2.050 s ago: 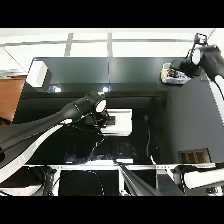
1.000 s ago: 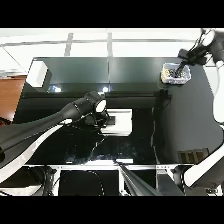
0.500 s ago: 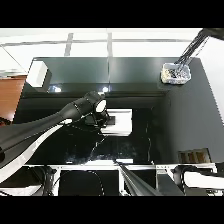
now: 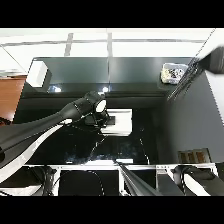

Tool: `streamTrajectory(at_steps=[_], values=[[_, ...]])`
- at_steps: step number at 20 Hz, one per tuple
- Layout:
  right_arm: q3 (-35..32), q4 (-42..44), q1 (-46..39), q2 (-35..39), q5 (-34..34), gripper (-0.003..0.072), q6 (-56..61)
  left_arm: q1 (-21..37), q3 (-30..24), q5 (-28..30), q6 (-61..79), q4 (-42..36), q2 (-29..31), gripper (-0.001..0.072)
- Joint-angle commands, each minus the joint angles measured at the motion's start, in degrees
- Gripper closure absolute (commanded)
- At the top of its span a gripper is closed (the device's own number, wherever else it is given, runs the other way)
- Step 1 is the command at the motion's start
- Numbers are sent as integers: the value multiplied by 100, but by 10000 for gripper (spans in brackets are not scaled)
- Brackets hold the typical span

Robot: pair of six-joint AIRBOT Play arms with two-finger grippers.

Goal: Fold the box and place the chain.

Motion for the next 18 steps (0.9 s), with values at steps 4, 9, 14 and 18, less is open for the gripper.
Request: streamTrajectory(at_steps=[4, 9, 14, 18], values=[[-1458, 1569, 977, 304, 17, 675, -2, 2, 0, 2, 2, 2, 0, 683], [-2240, 2118, 1818, 210, -1646, 675, -2, 2, 0, 2, 2, 2, 0, 683], [-2240, 2651, 1965, 26, -2247, 675, -149, 2, 0, 2, 2, 4, 0, 684], [-2240, 2975, 1963, -4, -2354, 675, -291, 2, 0, 2, 2, 4, 0, 684]])
